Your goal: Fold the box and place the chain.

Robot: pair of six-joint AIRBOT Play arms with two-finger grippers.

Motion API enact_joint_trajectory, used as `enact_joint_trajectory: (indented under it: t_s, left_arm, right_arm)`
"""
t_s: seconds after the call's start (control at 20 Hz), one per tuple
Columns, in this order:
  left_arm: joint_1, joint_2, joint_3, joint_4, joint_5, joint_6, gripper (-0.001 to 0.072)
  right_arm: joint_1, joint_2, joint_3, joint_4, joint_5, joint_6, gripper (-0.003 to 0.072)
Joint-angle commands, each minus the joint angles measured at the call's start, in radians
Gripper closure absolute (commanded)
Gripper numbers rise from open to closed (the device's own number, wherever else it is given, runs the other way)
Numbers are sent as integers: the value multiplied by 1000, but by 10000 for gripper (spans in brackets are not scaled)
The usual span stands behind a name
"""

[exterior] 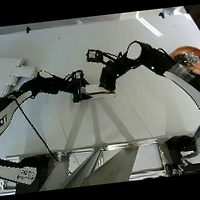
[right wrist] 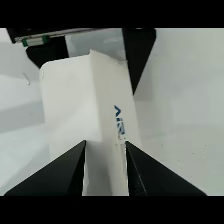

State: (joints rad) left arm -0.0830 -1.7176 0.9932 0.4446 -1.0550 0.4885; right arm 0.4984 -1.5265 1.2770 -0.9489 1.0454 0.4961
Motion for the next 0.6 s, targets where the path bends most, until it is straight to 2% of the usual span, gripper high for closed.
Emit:
enact_joint_trajectory:
  t_s: [0.0,0.2,0.35,0.4,0.55]
  left_arm:
    - [0,0,0,0,0,0,336]
    - [0,0,0,0,0,0,336]
    - [0,0,0,0,0,0,336]
    - [0,0,0,0,0,0,336]
    - [0,0,0,0,0,0,336]
  right_arm:
    - [1,-1,0,5,51,0,413]
    - [1,-33,-1,-38,-5,2,420]
    - [10,-55,-1,-51,-13,4,483]
    - [19,-56,-1,-59,-14,4,537]
    - [38,-56,-1,-78,-43,5,538]
